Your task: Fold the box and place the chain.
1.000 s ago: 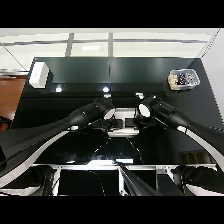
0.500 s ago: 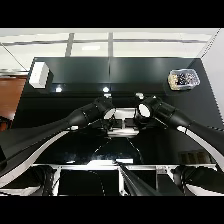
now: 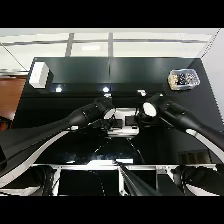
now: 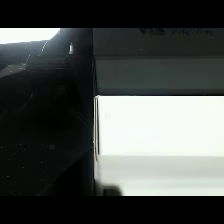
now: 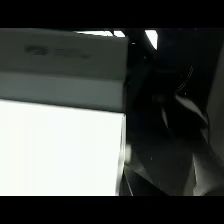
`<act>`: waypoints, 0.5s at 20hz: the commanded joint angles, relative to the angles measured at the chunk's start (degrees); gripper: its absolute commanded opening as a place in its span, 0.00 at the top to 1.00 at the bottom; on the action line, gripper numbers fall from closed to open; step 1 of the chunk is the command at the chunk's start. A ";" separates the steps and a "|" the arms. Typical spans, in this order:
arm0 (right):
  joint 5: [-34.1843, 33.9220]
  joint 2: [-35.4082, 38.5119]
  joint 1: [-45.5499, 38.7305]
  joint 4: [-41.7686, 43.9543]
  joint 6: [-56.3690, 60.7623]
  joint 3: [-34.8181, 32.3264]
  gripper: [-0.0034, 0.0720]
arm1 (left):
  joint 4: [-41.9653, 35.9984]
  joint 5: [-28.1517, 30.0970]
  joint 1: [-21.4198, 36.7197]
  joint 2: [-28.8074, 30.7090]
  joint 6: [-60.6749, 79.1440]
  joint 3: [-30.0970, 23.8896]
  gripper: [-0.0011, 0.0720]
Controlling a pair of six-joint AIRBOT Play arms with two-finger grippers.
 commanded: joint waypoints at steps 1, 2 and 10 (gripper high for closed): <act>3.89 8.31 -0.07 -3.80 -3.02 0.09 0.59 | -0.02 -0.07 0.04 -0.02 -0.04 0.02 0.95; 5.60 11.91 -0.07 -7.08 -3.02 0.09 0.59 | -0.02 -0.07 0.04 -0.02 -0.04 0.02 0.95; -11.52 22.36 -16.11 -48.57 -2.73 -4.00 0.59 | -0.02 -0.04 0.04 -0.02 -0.07 0.02 0.95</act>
